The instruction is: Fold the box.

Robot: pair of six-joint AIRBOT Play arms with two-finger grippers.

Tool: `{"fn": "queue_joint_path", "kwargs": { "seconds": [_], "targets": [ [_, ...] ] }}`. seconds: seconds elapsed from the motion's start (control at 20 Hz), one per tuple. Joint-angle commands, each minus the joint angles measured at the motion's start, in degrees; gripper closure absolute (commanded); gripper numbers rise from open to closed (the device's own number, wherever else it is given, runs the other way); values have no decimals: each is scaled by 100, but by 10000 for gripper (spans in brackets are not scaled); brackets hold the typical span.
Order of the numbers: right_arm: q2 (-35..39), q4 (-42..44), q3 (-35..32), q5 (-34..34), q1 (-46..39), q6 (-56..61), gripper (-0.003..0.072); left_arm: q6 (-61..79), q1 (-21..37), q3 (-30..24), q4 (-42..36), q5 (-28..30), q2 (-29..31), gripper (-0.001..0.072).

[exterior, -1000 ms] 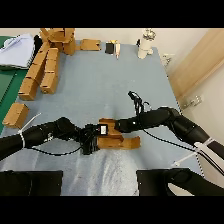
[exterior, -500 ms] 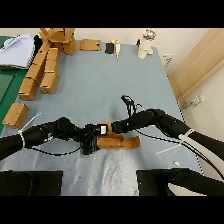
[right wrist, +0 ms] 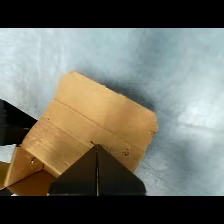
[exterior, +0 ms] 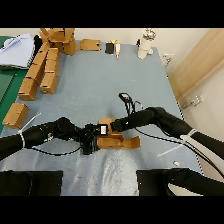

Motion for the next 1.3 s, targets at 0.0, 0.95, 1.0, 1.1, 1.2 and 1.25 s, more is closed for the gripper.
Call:
{"fn": "queue_joint_path", "kwargs": {
  "seconds": [0.0,0.95,1.0,1.1,1.2,1.25],
  "targets": [
    [695,-1080,516,-723,-55,439,684,0,7,4,0,-2,4,100],
    [1945,-1698,-1298,-1143,807,-3095,156,0,7,4,0,-2,4,100],
    [1764,-1696,-1298,-946,807,-3224,156,0,9,4,0,0,4,100],
    [1475,-1705,-1296,-627,804,-3355,156,0,7,4,0,-2,4,100],
    [1279,-1755,-1296,-317,804,-3585,243,0,7,4,0,-2,4,100],
    [1220,-1812,-1296,-190,804,-3587,391,0,7,4,0,-2,4,100]
  ]
}}
